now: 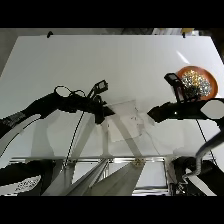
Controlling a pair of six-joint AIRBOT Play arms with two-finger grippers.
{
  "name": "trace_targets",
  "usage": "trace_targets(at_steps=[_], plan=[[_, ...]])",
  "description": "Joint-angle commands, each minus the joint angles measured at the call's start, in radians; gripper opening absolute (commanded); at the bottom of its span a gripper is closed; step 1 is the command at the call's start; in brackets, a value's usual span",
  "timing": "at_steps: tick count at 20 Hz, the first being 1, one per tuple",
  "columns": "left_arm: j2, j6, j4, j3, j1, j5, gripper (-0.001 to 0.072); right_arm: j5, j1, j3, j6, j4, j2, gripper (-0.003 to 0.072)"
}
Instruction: Fold the box and place the chain.
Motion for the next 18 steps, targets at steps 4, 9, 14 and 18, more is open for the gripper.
trace_targets(at_steps=[4, 9, 14, 18], plan=[[-0.003, 0.130, 0.096, 0.008, -0.054, 0.073, 0.0005, 0.018, 0.001, 0.096, -0.001, -0.145, 0.018, 0.0418], [-0.004, 0.172, 0.098, 0.008, -0.058, 0.130, 0.0005, 0.029, 0.001, 0.095, -0.001, -0.149, 0.018, 0.0418], [-0.025, 0.209, 0.098, 0.007, -0.058, 0.137, 0.0006, 0.029, 0.001, 0.095, -0.002, -0.149, 0.018, 0.0417], [-0.053, 0.209, 0.093, 0.007, -0.058, 0.137, 0.0007, 0.033, 0.001, 0.095, -0.009, -0.149, 0.018, 0.0415]])
